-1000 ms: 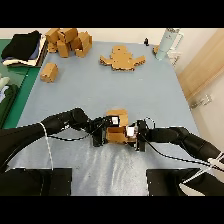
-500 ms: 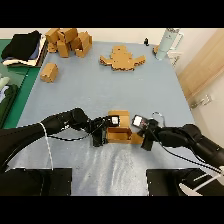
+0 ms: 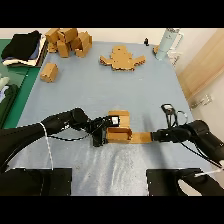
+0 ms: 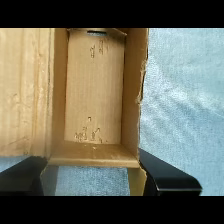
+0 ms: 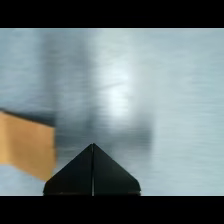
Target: Fold the box.
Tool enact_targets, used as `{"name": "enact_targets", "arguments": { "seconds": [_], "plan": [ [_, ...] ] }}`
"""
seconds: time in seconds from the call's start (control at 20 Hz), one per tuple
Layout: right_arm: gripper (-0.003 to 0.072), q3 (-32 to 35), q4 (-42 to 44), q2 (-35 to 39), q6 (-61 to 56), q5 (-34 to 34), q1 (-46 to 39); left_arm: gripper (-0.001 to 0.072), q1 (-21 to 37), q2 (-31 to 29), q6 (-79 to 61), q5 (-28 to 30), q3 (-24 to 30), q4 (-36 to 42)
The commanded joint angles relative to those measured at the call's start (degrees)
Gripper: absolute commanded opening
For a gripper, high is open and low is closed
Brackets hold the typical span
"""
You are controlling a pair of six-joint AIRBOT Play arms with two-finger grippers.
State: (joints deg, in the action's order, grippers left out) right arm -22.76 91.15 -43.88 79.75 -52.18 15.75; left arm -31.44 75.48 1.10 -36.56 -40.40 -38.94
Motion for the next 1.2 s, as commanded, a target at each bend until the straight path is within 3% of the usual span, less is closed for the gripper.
{"name": "enact_targets", "arguments": {
  "seconds": [0.0, 0.15, 0.5, 0.55, 0.65, 0.7, 0.95, 1.15],
  "plan": [
    [0.0003, 0.42, 26.67, -6.32, 19.93, 5.79, -2.08, 0.0466, 0.0, 0.02, -0.02, 0.02, 0.04, -0.02],
    [0.0003, -0.63, 33.2, -6.29, 27.06, 3.28, -2.08, 0.0466, 0.0, 0.0, -0.02, 0.02, 0.04, -0.02],
    [0.0005, -1.99, 34.05, -3.43, 28.33, -0.28, -2.08, 0.0466, 0.0, 0.0, -0.02, 0.0, 0.04, -0.02],
    [0.0054, -2.97, 34.34, -3.43, 28.35, -1.2, -2.08, 0.0466, 0.0, 0.02, -0.02, 0.02, 0.04, -0.02],
    [0.0371, -5.25, 35.19, -3.43, 28.3, -2.84, -2.08, 0.0466, 0.0, 0.02, -0.02, 0.02, 0.04, -0.02],
    [0.0401, -6.36, 35.47, -3.43, 28.24, -3.65, -2.08, 0.0466, 0.0, 0.0, -0.02, 0.02, 0.04, -0.02],
    [0.0401, -7.32, 37.66, -4.87, 26.62, -4.17, -0.26, 0.0466, 0.0, 0.02, -0.02, 0.04, 0.04, -0.02],
    [0.0421, -7.93, 36.33, -10.47, 22.05, 2.4, 6.49, 0.0466, 0.0, 0.02, -0.02, 0.02, 0.04, -0.02]
  ]
}}
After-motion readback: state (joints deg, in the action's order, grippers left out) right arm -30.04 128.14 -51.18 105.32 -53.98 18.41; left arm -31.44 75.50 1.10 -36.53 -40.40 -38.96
